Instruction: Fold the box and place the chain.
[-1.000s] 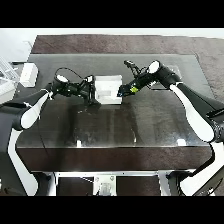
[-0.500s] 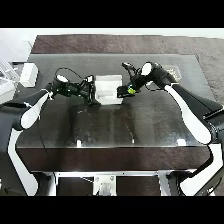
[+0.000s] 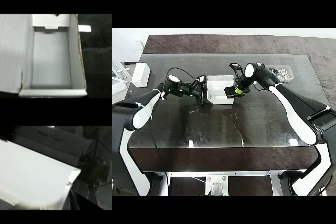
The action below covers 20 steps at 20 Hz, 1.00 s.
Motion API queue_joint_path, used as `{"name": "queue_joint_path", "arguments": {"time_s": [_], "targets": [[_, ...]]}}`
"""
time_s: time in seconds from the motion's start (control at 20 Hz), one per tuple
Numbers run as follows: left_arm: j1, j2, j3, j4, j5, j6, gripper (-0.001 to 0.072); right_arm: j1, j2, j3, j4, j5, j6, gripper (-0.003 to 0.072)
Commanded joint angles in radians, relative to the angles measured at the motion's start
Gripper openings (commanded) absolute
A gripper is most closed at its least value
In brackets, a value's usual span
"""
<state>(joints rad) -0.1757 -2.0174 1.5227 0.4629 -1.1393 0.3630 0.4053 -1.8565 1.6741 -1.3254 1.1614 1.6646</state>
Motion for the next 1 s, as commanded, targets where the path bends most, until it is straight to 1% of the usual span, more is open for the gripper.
{"name": "queue_joint_path", "arguments": {"time_s": [0.0,0.15,0.35,0.55,0.65,0.95], "targets": [[-0.001,0.0,0.0,0.0,-0.002,0.001,0.0532,0.006,-0.017,0.011,-0.042,0.003,0.058,0.0403],[-0.001,0.0,0.0,0.0,-0.002,0.001,0.0532,0.007,-0.026,0.02,-0.076,0.003,0.091,0.04],[0.0,0.0,0.0,0.0,-0.002,0.001,0.0533,0.023,-0.026,0.035,-0.169,0.01,0.117,0.0371],[-0.001,0.0,0.0,0.0,-0.002,0.0,0.0533,0.038,-0.026,0.047,-0.204,0.014,0.117,0.0354],[-0.001,0.0,0.0,0.0,-0.002,0.001,0.0533,0.048,-0.037,0.059,-0.252,0.042,0.135,0.0354],[-0.001,0.0,0.0,0.0,-0.003,0.001,0.0533,0.067,-0.077,0.115,-0.258,0.074,0.134,0.0354]]}}
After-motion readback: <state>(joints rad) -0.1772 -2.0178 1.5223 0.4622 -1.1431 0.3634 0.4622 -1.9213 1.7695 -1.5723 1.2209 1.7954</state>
